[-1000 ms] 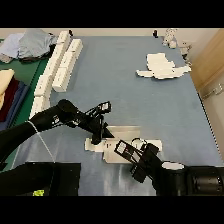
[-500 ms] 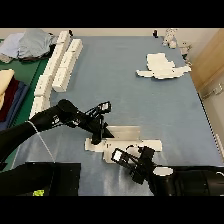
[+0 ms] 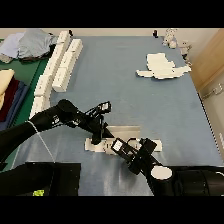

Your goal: Fold the box.

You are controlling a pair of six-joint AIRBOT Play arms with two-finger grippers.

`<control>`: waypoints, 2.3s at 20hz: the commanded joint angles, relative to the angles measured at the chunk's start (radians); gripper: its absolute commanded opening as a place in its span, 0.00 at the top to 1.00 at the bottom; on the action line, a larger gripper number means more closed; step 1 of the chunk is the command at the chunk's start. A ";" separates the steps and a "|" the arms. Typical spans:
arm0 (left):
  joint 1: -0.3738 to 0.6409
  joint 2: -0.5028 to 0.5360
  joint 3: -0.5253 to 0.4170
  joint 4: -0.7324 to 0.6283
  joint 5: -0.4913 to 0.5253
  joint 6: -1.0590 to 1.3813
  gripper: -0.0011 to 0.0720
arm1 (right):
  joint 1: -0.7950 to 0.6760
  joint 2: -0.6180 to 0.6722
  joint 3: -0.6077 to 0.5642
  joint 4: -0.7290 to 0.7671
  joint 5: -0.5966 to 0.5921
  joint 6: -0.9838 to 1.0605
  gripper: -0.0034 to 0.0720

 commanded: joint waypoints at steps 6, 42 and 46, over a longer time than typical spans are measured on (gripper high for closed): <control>0.000 -0.001 0.001 0.000 0.000 0.000 0.97 | -0.060 0.051 -0.022 0.089 0.048 -0.079 0.05; 0.000 -0.001 0.001 0.000 0.000 0.000 0.97 | -1.068 0.130 -0.208 1.316 0.304 -2.205 0.00; 0.000 -0.001 0.001 0.000 0.000 0.000 0.96 | -1.106 0.077 -0.208 1.357 0.305 -2.233 0.00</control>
